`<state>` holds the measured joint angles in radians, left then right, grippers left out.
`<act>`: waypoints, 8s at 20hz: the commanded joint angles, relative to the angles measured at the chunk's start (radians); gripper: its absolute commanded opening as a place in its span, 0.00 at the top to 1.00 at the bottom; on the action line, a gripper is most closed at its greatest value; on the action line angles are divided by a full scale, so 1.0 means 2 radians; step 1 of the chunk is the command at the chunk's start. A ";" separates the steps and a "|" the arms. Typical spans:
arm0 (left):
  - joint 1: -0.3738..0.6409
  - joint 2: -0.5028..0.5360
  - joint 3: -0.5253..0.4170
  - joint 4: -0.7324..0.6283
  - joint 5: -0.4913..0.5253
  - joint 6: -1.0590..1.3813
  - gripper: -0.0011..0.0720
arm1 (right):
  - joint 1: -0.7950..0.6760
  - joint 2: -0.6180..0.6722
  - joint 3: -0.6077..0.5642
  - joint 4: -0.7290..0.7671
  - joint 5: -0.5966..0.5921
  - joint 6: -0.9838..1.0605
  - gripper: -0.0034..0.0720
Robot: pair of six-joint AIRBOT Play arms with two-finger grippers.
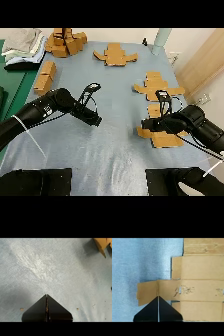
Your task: Fold the box.
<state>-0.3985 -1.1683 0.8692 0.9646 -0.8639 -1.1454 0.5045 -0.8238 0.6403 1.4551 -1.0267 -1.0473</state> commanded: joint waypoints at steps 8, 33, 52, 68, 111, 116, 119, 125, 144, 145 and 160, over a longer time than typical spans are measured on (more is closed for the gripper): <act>0.000 0.000 0.000 0.000 0.001 0.000 0.97 | 0.000 -0.002 0.000 0.007 0.020 0.022 0.93; 0.000 -0.002 0.000 -0.084 0.052 0.000 0.02 | -0.525 -0.232 0.130 0.038 -0.025 -0.461 0.27; 0.000 -0.002 0.000 -0.157 0.021 0.002 0.02 | -0.528 -0.201 0.179 0.277 -0.216 -0.530 0.50; 0.000 -0.002 0.000 -0.153 -0.001 0.006 0.02 | -0.529 -0.229 0.126 0.217 -0.168 -0.500 0.50; 0.148 -0.033 0.018 -0.146 -0.099 0.072 0.10 | -0.121 -0.147 -0.016 0.437 0.039 -0.502 0.95; 0.183 -0.106 0.019 -0.224 -0.111 0.148 0.10 | -0.092 -0.060 -0.084 0.435 0.091 -0.496 0.95; 0.177 -0.155 0.024 -0.266 -0.129 0.199 0.10 | -0.092 -0.052 -0.084 0.432 0.091 -0.496 0.95; 0.154 -0.244 0.076 -0.340 -0.197 0.248 0.10 | -0.092 -0.053 -0.084 0.430 0.091 -0.492 0.95; 0.146 -0.262 0.092 -0.317 -0.241 0.312 0.92 | -0.092 -0.053 -0.084 0.420 0.090 -0.479 0.95; 0.142 -0.262 0.093 -0.312 -0.241 0.313 0.92 | -0.092 -0.053 -0.084 0.419 0.090 -0.479 0.95; 0.066 -0.198 0.141 -0.297 -0.105 0.442 0.97 | -0.171 -0.052 0.055 0.228 0.062 -0.290 0.28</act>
<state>-0.2188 -1.6127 1.1568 0.3782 -1.2007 -0.3721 0.2039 -0.9279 0.6693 2.0029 -0.8776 -1.7203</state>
